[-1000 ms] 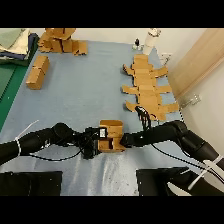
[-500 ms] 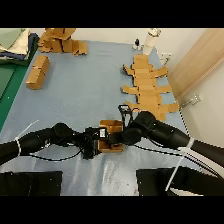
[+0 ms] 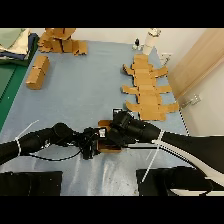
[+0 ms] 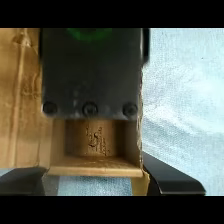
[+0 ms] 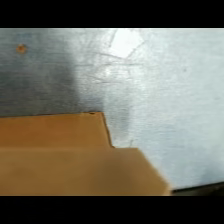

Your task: Fold the box.

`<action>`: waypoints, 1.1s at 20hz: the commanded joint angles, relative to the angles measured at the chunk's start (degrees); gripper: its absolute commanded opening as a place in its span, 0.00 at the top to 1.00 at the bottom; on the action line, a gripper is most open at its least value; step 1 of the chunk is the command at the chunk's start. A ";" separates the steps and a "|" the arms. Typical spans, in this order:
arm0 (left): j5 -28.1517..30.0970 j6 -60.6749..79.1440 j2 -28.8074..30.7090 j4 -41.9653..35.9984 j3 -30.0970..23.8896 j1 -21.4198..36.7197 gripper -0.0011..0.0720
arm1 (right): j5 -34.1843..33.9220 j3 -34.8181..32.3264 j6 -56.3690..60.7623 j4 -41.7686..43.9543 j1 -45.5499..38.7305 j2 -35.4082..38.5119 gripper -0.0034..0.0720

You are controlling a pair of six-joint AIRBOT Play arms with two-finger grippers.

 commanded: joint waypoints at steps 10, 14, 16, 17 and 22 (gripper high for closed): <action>0.11 0.11 0.00 -0.13 0.09 0.00 0.29 | -3.54 0.85 0.31 0.48 1.09 0.59 0.55; 0.09 0.11 0.00 -0.15 0.09 0.00 0.29 | -4.37 1.01 0.35 -1.73 1.05 5.20 0.55; 0.11 0.11 0.00 -0.13 0.07 0.00 0.29 | -5.70 1.03 0.59 -3.26 1.03 7.63 0.55; 0.11 0.11 0.00 -0.13 0.09 0.00 0.29 | -6.60 1.03 0.61 -4.09 0.94 8.61 0.55; 0.11 0.11 0.00 -0.13 0.07 0.00 0.29 | -7.80 1.01 0.52 -6.82 0.81 10.01 0.55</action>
